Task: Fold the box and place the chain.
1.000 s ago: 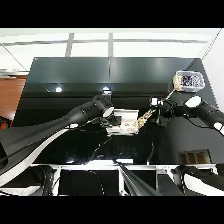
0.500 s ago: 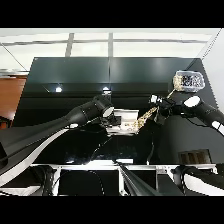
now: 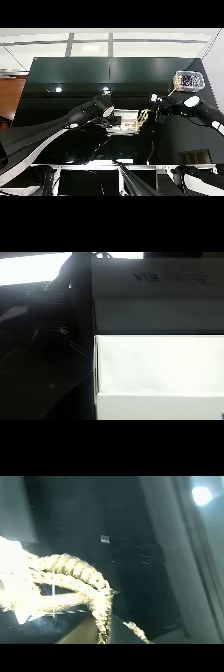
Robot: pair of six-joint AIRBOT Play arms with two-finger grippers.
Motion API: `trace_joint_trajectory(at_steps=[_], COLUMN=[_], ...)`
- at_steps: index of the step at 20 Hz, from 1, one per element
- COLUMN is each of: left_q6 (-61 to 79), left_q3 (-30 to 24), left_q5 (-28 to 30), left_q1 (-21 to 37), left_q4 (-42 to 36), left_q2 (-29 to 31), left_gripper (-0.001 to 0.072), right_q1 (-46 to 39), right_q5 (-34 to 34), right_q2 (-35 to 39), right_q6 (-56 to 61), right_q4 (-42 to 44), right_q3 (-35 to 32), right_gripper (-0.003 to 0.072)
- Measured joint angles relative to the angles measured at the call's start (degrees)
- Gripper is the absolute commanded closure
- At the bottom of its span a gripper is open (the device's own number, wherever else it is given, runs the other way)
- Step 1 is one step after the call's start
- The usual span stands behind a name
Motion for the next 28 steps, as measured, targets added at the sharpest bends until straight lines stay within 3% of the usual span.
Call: trace_joint_trajectory(at_steps=[4, 8, 13, 20, 28], left_q6=[0.00, -0.02, 0.00, 0.00, -0.02], left_q3=[0.00, 0.00, 0.00, 0.00, 0.00], left_q5=[0.00, 0.02, 0.02, 0.02, 0.02], left_q1=[0.00, 0.00, 0.00, 0.00, 0.00], left_q4=[-0.02, -0.04, -0.04, -0.04, -0.02], left_q2=[0.00, 0.00, 0.00, 0.00, 0.00], left_gripper=[0.0681, 0.0681, 0.0681, 0.0681, 0.0681], right_q1=[0.00, -0.04, -0.11, -0.11, -0.04], right_q5=[0.42, 1.38, 12.26, 27.74, 34.99], right_q2=[2.99, 10.75, 21.70, 27.17, 27.63], right_q6=[3.48, 16.44, 34.62, 48.81, 54.38], right_q4=[-0.42, -2.56, -4.28, 9.53, 18.45], right_q3=[0.02, 1.18, 8.04, 20.52, 23.37], right_gripper=[0.0670, 0.0671, 0.0672, 0.0672, 0.0672])
